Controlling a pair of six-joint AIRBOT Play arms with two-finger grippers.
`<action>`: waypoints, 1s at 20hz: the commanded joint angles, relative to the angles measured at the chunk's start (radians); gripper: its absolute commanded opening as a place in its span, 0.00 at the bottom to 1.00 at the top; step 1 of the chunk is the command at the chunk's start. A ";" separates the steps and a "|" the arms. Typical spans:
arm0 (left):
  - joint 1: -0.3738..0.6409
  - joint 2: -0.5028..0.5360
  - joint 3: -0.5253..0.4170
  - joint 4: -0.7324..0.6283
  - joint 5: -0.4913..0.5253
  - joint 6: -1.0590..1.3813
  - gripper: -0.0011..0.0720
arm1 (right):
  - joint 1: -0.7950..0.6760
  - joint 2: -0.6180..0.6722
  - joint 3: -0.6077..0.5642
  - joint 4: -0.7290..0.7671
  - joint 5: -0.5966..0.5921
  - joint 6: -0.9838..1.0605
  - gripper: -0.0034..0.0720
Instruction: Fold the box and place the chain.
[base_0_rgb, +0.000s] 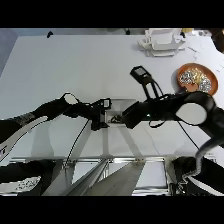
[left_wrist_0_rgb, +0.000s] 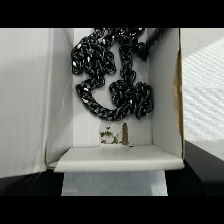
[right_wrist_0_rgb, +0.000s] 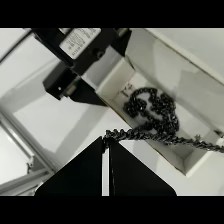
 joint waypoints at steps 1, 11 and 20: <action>0.000 0.001 0.000 0.000 0.009 0.000 0.26 | 0.028 -0.105 -0.017 -0.003 -0.017 -0.004 0.06; 0.000 0.001 0.000 0.000 0.009 0.000 0.26 | 0.015 -0.134 -0.011 -0.125 -0.103 -0.057 0.50; 0.000 0.001 0.000 0.001 0.009 0.000 0.26 | -0.385 -0.070 0.042 -0.237 0.062 -0.065 0.14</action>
